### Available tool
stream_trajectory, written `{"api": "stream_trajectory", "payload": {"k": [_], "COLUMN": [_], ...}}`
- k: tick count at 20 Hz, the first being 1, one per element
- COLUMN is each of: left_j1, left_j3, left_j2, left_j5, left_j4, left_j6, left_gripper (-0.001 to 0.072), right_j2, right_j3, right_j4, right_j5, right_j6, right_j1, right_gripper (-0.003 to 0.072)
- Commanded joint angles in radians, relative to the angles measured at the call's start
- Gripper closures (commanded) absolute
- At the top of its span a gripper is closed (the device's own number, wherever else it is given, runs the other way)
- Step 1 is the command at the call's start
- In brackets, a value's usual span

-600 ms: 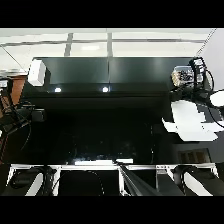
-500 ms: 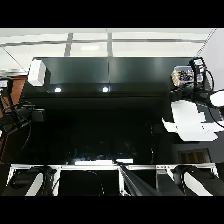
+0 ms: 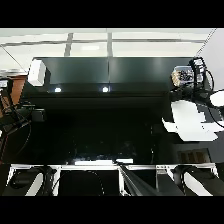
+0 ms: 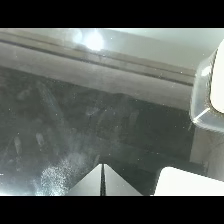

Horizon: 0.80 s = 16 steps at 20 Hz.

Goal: Fold the box and place the chain.

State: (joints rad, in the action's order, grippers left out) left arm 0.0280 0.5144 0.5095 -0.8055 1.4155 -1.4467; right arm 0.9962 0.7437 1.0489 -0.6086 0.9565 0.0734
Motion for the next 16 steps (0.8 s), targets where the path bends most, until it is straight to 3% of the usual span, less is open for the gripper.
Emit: {"api": "stream_trajectory", "payload": {"k": [1, 5, 8, 11, 13, 14, 15, 16], "left_j1": [0.001, 0.001, 0.001, 0.001, -0.018, -0.039, -0.068, -0.096], "left_j3": [0.000, 0.000, -0.001, -0.019, -0.034, -0.032, -0.027, -0.019], "left_j2": [-0.001, -0.001, -0.001, 0.017, 0.072, 0.118, 0.175, 0.229], "left_j5": [0.000, 0.000, 0.042, 0.294, 0.532, 0.607, 0.638, 0.628], "left_j4": [0.000, 0.000, -0.022, -0.106, -0.384, -0.446, -0.448, -0.446], "left_j6": [0.000, 0.000, 0.000, -0.006, -0.040, -0.040, -0.036, -0.010], "left_gripper": [0.0682, 0.0681, 0.0682, 0.0681, 0.0681, 0.0656, 0.0362, -0.0006], "right_j2": [-0.001, -0.001, -0.001, 0.002, 0.007, 0.014, 0.023, 0.034], "right_j3": [0.000, 0.000, 0.000, 0.000, -0.002, -0.002, -0.002, -0.002], "right_j4": [0.000, -0.002, -0.047, -0.142, -0.159, -0.158, -0.158, -0.158], "right_j5": [0.000, 0.000, 0.063, 0.098, 0.158, 0.171, 0.174, 0.160], "right_j6": [0.000, 0.000, 0.001, 0.003, 0.036, 0.045, 0.049, 0.049], "right_j1": [0.000, 0.000, 0.000, 0.000, 0.000, 0.000, 0.000, 0.000], "right_gripper": [0.0672, 0.0672, 0.0672, 0.0672, 0.0671, 0.0636, 0.0297, -0.0020]}}
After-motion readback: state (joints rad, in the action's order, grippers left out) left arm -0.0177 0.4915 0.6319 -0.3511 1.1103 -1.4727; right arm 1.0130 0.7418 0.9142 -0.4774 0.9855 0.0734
